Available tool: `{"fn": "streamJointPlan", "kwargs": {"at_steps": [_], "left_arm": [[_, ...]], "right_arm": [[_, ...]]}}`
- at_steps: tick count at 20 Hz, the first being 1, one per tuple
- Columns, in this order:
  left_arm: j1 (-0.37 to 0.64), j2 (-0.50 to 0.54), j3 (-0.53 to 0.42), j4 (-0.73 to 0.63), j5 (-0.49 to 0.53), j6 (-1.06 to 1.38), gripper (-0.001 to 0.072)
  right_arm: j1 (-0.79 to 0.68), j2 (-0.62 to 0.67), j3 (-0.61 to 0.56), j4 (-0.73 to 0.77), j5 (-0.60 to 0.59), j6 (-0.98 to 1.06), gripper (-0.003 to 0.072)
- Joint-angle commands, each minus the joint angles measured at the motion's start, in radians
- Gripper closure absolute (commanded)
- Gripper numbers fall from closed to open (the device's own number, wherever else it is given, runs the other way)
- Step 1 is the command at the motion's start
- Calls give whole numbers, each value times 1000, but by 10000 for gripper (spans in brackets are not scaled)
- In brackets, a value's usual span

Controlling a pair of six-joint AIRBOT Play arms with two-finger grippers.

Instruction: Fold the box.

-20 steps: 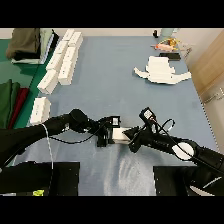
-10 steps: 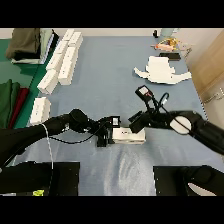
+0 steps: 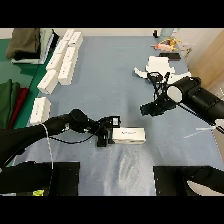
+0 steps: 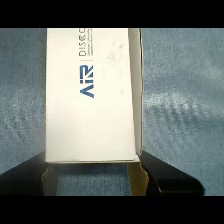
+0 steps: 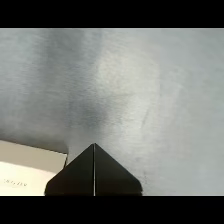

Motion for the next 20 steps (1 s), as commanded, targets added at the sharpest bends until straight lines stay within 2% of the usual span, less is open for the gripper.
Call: {"fn": "streamJointPlan", "kwargs": {"at_steps": [1, 5, 7, 9, 11, 13, 16, 20], "left_arm": [[1, 0, 2, -2, 0, -27, 287], [2, 57, 2, 17, 46, -97, 287], [8, 110, 2, 73, 149, -201, 287], [58, 152, 2, 146, 235, -355, 287], [164, 172, 2, 243, 270, -511, 287], [313, 172, 2, 298, 293, -660, 287], [573, 172, 3, 309, 294, -790, 287], [835, 172, 4, 308, 294, -886, 287]], "right_arm": [[-6, -16, 18, -25, 23, 80, 684], [-6, -16, 18, -25, 24, 80, 684], [-4, -16, 18, -24, 24, 80, 684], [-4, -17, 18, -24, 24, 80, 685], [-5, -16, 18, -24, 24, 80, 684], [-4, -16, 18, -24, 24, 80, 685], [-4, -16, 18, -14, 24, 80, 684], [-4, -16, 18, -13, 24, 80, 685]]}}
